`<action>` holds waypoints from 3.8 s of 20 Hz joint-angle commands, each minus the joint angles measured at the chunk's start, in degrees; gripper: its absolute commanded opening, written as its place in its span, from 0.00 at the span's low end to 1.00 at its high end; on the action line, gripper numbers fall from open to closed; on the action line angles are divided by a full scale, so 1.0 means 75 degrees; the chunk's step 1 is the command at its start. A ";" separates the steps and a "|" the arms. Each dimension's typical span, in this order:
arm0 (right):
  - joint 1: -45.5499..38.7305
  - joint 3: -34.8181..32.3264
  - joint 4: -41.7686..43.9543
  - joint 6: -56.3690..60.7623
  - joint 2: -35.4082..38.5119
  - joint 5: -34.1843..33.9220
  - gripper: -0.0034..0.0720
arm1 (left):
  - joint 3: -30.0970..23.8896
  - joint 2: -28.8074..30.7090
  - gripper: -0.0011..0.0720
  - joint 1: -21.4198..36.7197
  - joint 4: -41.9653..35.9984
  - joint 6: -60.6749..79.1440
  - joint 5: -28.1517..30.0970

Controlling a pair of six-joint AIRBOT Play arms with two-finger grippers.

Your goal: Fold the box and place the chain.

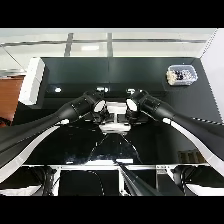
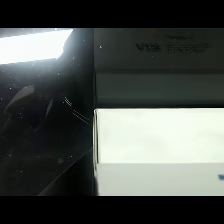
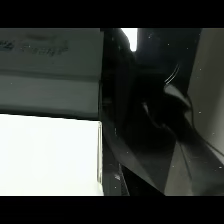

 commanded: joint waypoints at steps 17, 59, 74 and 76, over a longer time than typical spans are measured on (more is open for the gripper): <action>-0.0093 -0.0003 0.0431 -0.0318 -0.0248 -0.0073 0.07 | 0.0006 0.0003 0.05 0.0003 0.0000 -0.0006 0.0003; -0.6714 0.7108 -0.2031 -0.1848 -0.4351 -0.0152 1.00 | 0.0006 0.0003 0.05 0.0003 0.0003 -0.0003 0.0003; -0.6851 0.7105 -0.1448 -0.2888 -0.3902 0.0548 0.07 | 0.0006 0.0003 0.05 0.0003 0.0003 -0.0003 0.0017; -0.6831 0.7105 -0.1434 -0.3378 -0.3153 0.0784 0.07 | 0.0006 0.0003 0.05 0.0003 0.0003 -0.0003 0.0038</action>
